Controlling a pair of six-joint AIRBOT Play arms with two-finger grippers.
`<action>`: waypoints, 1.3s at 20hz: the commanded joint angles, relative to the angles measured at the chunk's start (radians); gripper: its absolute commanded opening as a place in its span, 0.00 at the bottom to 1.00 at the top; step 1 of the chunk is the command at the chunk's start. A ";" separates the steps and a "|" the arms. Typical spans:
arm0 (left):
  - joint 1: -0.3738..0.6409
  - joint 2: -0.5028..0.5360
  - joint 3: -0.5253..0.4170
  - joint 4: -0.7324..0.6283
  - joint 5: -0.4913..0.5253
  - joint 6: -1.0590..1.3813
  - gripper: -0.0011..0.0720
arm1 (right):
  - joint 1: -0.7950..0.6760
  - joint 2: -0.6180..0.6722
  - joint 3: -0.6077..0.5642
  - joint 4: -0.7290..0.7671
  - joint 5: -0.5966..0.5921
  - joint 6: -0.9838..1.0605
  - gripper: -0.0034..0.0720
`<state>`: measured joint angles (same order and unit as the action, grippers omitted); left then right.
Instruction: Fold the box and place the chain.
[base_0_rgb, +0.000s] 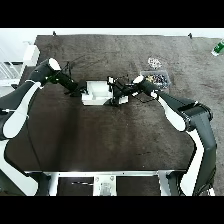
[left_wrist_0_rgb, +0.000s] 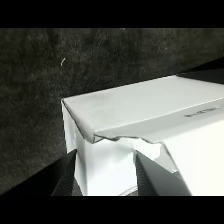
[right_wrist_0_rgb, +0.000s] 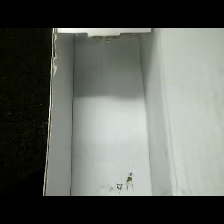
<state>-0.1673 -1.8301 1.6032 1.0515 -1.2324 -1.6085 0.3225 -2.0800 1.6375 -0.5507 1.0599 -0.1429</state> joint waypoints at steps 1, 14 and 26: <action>-0.019 -0.009 0.009 0.017 -0.014 -0.044 0.58 | 0.000 0.000 0.000 0.000 0.000 0.000 0.77; -0.051 -0.072 0.105 0.154 -0.076 -0.119 0.57 | 0.000 0.000 0.000 0.000 0.000 0.000 0.77; -0.094 -0.206 0.317 0.326 -0.279 -0.180 0.51 | 0.000 0.000 0.000 0.000 0.000 0.000 0.77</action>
